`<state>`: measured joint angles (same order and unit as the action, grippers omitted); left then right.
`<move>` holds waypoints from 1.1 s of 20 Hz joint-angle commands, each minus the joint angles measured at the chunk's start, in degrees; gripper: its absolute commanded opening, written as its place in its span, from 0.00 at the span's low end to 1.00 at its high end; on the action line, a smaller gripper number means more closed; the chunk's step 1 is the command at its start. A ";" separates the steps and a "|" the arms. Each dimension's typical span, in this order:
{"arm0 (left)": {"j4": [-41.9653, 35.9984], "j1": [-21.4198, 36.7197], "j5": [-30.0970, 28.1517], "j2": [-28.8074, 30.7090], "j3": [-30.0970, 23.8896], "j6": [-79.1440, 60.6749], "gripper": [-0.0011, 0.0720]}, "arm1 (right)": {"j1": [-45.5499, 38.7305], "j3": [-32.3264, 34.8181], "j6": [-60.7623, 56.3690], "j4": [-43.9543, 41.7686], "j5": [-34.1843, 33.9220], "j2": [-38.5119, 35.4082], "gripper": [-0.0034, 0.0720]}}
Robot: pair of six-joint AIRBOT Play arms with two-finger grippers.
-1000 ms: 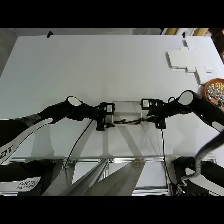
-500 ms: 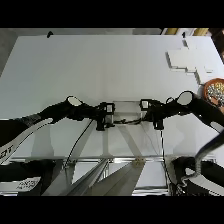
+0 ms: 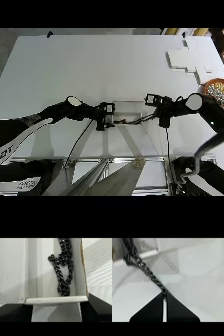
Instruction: Fold the box and place the chain.
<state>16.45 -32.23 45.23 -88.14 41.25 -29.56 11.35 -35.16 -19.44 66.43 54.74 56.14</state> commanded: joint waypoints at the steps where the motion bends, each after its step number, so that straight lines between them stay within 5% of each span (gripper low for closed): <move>1: 0.00 0.00 -0.02 0.02 0.00 0.00 0.03 | 2.54 0.00 -6.45 -11.61 -1.62 -5.38 0.06; 4: 0.00 0.00 -0.02 0.02 0.00 0.00 0.03 | 9.57 0.00 -5.95 -19.17 -3.48 -5.57 0.06; 11: 0.00 0.00 -0.02 0.02 0.00 0.00 0.03 | 27.91 0.00 -6.03 -22.49 -22.75 -2.60 0.07; 14: 0.00 0.00 -0.02 0.02 0.00 0.00 0.03 | 28.92 0.00 -6.32 -21.97 -23.45 0.57 0.07; 16: 0.00 0.00 -0.02 0.02 0.00 0.00 0.03 | 28.87 0.00 -8.26 -18.78 -23.43 1.73 0.17; 22: 0.00 0.00 0.00 0.02 0.00 0.00 0.03 | 20.22 -0.04 -13.97 -7.58 -15.72 -4.44 0.31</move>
<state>16.45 -32.23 45.21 -88.14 41.25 -29.54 36.29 -35.16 -31.35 54.43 34.70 54.26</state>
